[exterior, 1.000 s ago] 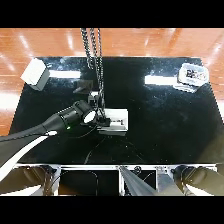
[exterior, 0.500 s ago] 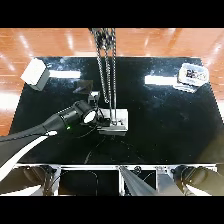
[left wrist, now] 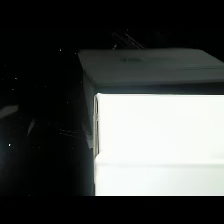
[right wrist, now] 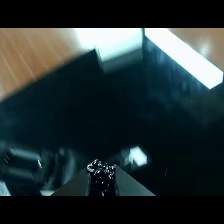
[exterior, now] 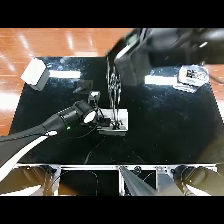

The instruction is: Fold the box and place the chain.

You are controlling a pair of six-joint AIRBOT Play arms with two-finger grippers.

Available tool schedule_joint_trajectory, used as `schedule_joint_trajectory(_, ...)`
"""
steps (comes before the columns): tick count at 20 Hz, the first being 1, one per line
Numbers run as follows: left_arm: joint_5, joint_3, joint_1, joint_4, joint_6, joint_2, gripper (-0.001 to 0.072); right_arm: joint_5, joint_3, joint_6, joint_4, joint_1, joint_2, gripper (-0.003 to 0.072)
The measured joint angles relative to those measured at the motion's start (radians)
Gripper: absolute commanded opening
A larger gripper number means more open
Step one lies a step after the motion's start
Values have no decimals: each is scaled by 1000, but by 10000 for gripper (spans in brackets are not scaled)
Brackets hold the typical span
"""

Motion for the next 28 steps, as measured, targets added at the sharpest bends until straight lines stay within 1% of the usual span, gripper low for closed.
schedule_joint_trajectory(4,0,0,0,0,0,0,21,20,-111,34,-13,0,4,43)
schedule_joint_trajectory(9,0,0,0,0,0,0,21,23,-214,56,-19,0,9,43)
schedule_joint_trajectory(12,0,0,0,0,0,0,21,17,-315,67,-19,0,9,43)
schedule_joint_trajectory(14,0,0,0,0,0,0,21,-9,-406,82,-10,0,8,44)
schedule_joint_trajectory(17,0,0,0,0,0,0,21,-85,-535,107,0,0,3,45)
schedule_joint_trajectory(21,0,0,0,0,0,0,21,-162,-610,120,-5,0,-32,47)
schedule_joint_trajectory(22,0,0,0,0,0,0,21,-178,-618,121,-8,0,-42,196)
schedule_joint_trajectory(23,-1,0,0,0,0,0,21,-190,-624,126,-9,0,-50,596)
schedule_joint_trajectory(24,-1,0,0,0,0,0,21,-198,-628,128,-10,0,-57,644)
schedule_joint_trajectory(28,-3,0,0,0,0,0,21,-194,-636,136,-19,0,-65,644)
